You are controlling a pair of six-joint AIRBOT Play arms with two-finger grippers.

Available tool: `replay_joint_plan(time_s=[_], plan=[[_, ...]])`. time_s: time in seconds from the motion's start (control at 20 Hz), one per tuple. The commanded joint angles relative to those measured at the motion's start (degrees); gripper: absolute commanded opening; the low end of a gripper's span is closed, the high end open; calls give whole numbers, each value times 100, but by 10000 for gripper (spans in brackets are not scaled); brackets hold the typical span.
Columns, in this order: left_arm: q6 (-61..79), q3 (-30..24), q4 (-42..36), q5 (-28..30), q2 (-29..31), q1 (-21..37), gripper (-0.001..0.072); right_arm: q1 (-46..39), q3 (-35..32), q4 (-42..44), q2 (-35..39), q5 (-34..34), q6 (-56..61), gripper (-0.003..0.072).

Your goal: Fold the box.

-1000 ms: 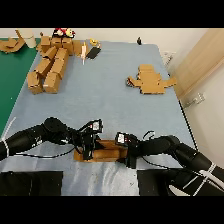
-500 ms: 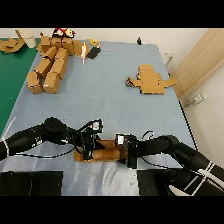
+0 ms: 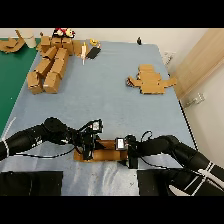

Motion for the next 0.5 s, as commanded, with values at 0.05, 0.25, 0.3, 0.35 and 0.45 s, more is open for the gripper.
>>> replay_joint_plan(time_s=[0.05, 0.25, 0.3, 0.35, 0.45], plan=[[0, 0, 2, 0, 4, 2, 12, 63, -7, 22, -9, -9, -46, 702], [0, 2, 2, 0, 4, 2, 12, 61, -26, 20, -85, 11, -170, 701], [2, 0, 2, 0, 4, 2, 12, 61, -26, 20, -118, 24, -173, 700], [0, 0, 2, -2, 4, 2, 12, 61, -26, 22, -129, 44, -170, 699], [2, 0, 4, 0, 4, 2, 12, 61, -24, 22, -129, 55, -170, 677]])
